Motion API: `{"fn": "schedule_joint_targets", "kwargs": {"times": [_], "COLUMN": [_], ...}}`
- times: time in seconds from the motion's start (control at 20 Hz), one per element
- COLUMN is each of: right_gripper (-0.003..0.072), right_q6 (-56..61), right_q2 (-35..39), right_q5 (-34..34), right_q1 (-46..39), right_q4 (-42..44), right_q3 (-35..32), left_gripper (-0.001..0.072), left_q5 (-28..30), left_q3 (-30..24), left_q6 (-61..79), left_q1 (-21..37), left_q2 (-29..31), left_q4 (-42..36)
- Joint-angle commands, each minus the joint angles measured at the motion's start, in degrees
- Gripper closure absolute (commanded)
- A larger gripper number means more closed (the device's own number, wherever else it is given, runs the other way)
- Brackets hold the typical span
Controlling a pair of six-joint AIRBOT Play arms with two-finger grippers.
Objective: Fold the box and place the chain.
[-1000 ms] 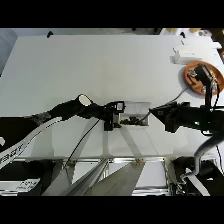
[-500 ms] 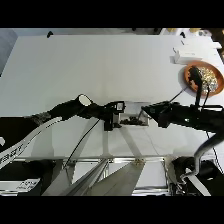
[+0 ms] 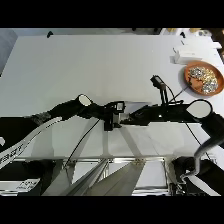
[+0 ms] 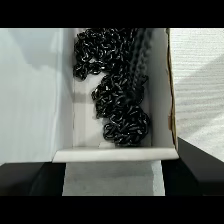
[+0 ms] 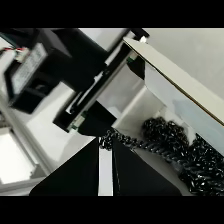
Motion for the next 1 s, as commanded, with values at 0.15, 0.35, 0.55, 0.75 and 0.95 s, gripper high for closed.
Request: {"fn": "schedule_joint_targets", "kwargs": {"times": [0.15, 0.35, 0.55, 0.75, 0.95], "right_gripper": [0.0494, 0.0486, 0.0486, 0.0487, 0.0258], "right_q6": [-0.8, -0.8, 1.9, 6.6, 23.6], "right_q2": [-5.2, -3.9, -3.7, -4.5, -10.1], "right_q5": [0.9, 9.6, 14.7, 7.8, 5.7], "right_q1": [1.1, -1.0, -9.5, -18.9, -21.8], "right_q4": [-0.4, -2.1, -6.9, -16.7, -42.7], "right_q3": [0.2, 6.7, 15.7, 17.5, 17.0], "left_gripper": [0.0433, 0.0433, 0.0433, 0.0433, 0.0433], "left_q5": [0.0, 0.0, 0.0, 0.0, 0.0], "left_q3": [0.0, 0.0, 0.0, 0.0, 0.0], "left_q6": [0.0, 0.0, 0.0, 0.0, 0.0], "left_q1": [0.1, 0.1, 0.1, 0.1, 0.1], "left_q2": [0.0, 0.0, 0.0, 0.0, 0.0], "left_q4": [0.0, 0.0, 0.0, 0.0, 0.0]}}
